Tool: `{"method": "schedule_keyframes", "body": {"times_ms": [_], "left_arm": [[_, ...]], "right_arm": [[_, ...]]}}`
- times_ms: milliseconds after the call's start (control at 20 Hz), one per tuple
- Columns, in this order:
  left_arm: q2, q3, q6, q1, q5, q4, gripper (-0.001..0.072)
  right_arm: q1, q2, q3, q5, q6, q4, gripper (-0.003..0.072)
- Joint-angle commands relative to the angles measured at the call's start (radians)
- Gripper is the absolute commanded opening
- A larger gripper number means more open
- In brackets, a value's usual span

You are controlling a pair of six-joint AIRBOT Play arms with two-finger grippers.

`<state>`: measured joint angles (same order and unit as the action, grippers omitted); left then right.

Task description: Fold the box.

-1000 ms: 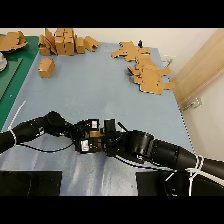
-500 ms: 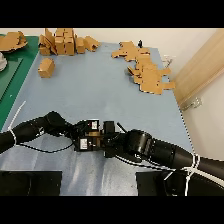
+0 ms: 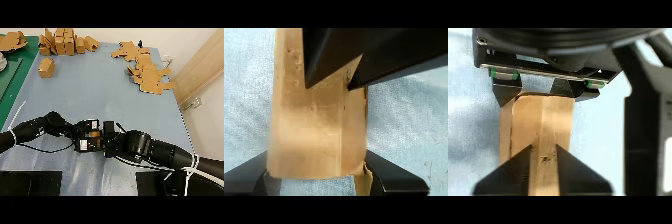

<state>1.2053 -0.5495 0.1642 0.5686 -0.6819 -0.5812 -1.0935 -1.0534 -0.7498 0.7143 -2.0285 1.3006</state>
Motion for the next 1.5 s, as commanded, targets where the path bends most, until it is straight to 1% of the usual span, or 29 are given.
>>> {"method": "schedule_keyframes", "body": {"times_ms": [0, 200, 450, 700, 950, 1200, 1350, 1400, 1450], "left_arm": [[0.000, 0.000, 0.003, -0.001, 0.000, -0.002, 0.0528], [0.000, 0.000, 0.003, -0.001, 0.000, -0.002, 0.0527], [0.000, 0.000, 0.003, -0.001, 0.000, -0.002, 0.0527], [0.000, 0.000, 0.003, -0.001, 0.000, -0.002, 0.0527], [0.000, 0.000, 0.003, -0.001, 0.001, -0.002, 0.0527], [0.000, 0.000, 0.003, -0.001, 0.000, -0.002, 0.0527], [0.000, 0.000, 0.003, -0.001, 0.000, -0.002, 0.0528], [0.000, 0.000, 0.003, -0.001, 0.000, -0.002, 0.0528], [0.000, 0.000, 0.003, -0.001, 0.000, -0.002, 0.0527]], "right_arm": [[0.000, 0.016, -0.001, 0.004, 0.050, -0.125, 0.0128], [0.000, 0.024, -0.001, 0.006, 0.050, -0.098, 0.0129], [0.000, 0.024, 0.000, 0.033, 0.045, 0.021, 0.0129], [0.000, 0.022, 0.001, 0.044, 0.045, 0.070, 0.0129], [0.000, -0.007, 0.002, 0.043, 0.046, 0.105, 0.0129], [0.000, -0.021, 0.002, 0.044, 0.048, 0.184, 0.0130], [0.001, -0.007, -0.001, 0.047, 0.055, 0.162, 0.0140], [0.001, 0.011, -0.005, 0.047, 0.079, 0.137, 0.0186], [0.001, 0.033, -0.011, 0.053, 0.107, 0.114, 0.0186]]}}
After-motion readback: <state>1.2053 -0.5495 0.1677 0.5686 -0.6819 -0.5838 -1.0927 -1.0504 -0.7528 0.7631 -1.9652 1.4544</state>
